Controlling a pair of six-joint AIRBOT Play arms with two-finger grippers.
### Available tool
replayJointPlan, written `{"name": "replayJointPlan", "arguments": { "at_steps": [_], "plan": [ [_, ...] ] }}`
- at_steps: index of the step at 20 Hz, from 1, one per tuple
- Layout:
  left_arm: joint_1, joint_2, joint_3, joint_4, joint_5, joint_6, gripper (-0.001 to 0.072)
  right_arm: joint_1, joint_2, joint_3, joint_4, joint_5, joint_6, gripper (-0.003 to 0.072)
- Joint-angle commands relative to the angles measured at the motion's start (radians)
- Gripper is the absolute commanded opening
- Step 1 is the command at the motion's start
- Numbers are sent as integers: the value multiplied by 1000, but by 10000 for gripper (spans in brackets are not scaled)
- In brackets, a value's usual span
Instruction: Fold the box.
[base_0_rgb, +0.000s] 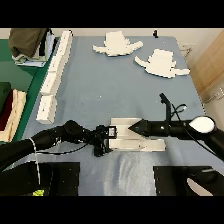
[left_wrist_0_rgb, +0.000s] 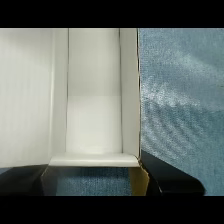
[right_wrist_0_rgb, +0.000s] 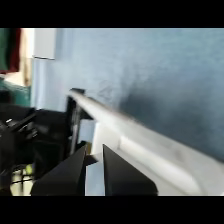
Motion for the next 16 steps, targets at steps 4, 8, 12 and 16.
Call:
{"name": "replayJointPlan", "arguments": {
  "at_steps": [4,8,12,16],
  "plan": [
    [0,0,1,0,0,0,537,7,-428,199,-66,23,-158,153],
    [0,0,1,0,0,0,537,47,-485,199,-67,17,-203,154],
    [0,0,1,0,0,0,537,77,-488,199,-69,10,-225,153],
    [0,0,1,0,0,0,537,79,-479,201,-69,16,-224,154]
  ]
}}
